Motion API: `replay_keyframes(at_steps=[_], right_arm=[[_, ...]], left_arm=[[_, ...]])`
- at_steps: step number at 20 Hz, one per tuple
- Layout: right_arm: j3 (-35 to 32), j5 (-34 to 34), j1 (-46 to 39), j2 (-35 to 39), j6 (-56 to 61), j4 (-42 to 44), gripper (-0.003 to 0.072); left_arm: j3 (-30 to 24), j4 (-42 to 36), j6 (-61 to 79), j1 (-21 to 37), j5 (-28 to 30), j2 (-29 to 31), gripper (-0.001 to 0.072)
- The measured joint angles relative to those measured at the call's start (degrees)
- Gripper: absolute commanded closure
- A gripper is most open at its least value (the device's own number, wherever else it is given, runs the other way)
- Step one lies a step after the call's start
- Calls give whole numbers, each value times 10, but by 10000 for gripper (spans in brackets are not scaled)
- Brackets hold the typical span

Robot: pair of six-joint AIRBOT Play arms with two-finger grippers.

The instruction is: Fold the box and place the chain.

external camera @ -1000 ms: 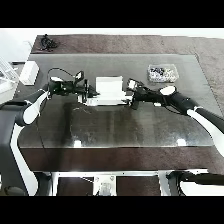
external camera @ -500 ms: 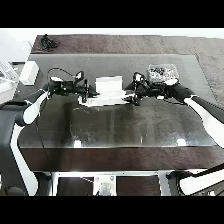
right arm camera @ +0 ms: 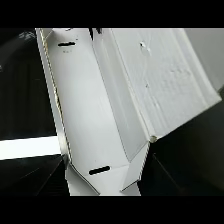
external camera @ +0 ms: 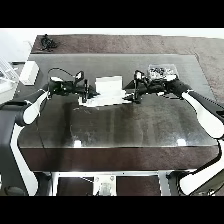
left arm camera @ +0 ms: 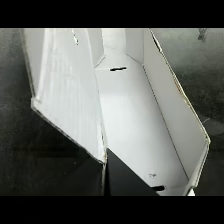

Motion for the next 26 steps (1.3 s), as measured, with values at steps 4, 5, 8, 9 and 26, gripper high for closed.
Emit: replay_keyframes(at_steps=[4, 5, 8, 9, 26], right_arm=[[35, 30, -1, -29, 4, -5, 47], [45, 40, -1, -38, 9, -6, 47], [71, 67, 3, -60, 15, -7, 47], [77, 73, 6, -67, 16, -10, 47], [132, 108, 32, -127, 15, -49, 47]], left_arm=[[0, 0, 0, 0, 0, 0, 689], [0, 0, 0, 0, 0, 0, 689], [0, 0, 0, 0, 0, 0, 690], [0, 0, 0, 0, 0, 0, 689], [0, 0, 0, 0, 0, 0, 689]])
